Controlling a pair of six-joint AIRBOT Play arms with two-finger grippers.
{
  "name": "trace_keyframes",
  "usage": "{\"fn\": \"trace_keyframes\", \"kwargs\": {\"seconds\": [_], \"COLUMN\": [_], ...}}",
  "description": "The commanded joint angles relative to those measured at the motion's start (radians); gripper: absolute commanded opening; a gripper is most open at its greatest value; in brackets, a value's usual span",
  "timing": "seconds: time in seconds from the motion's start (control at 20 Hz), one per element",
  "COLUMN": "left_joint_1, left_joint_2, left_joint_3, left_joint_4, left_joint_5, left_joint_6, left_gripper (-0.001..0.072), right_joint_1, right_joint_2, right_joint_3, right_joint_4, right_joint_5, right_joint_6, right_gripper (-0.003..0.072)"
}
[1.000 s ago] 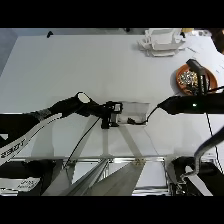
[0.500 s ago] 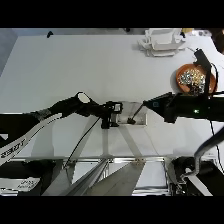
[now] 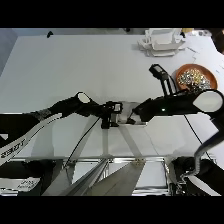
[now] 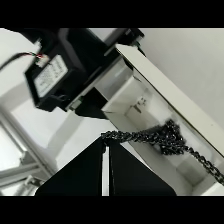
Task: Fold the box and place the chain.
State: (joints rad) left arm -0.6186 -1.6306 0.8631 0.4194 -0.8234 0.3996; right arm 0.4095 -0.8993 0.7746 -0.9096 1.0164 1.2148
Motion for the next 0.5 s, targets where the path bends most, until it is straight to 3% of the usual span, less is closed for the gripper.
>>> {"fn": "trace_keyframes", "kwargs": {"seconds": [0.0, 0.15, 0.25, 0.45], "left_joint_1": [0.000, 0.000, 0.000, 0.000], "left_joint_2": [0.001, 0.001, 0.001, 0.001], "left_joint_3": [0.000, 0.000, 0.000, 0.000], "left_joint_4": [0.000, 0.000, 0.000, 0.000], "left_joint_5": [0.000, 0.000, 0.000, 0.000], "left_joint_6": [0.000, 0.000, 0.000, 0.000], "left_gripper": [0.0044, 0.0044, 0.0044, 0.0044], "right_joint_1": [0.041, 0.057, 0.057, 0.014], "right_joint_2": [-0.073, -0.106, -0.108, -0.050], "right_joint_3": [-0.014, -0.016, -0.015, 0.037], "right_joint_4": [-0.045, -0.071, -0.075, -0.082], "right_joint_5": [-0.022, -0.046, -0.036, -0.027], "right_joint_6": [0.019, 0.046, 0.046, 0.045], "right_gripper": [0.0042, 0.0098, 0.0210, 0.0223]}}
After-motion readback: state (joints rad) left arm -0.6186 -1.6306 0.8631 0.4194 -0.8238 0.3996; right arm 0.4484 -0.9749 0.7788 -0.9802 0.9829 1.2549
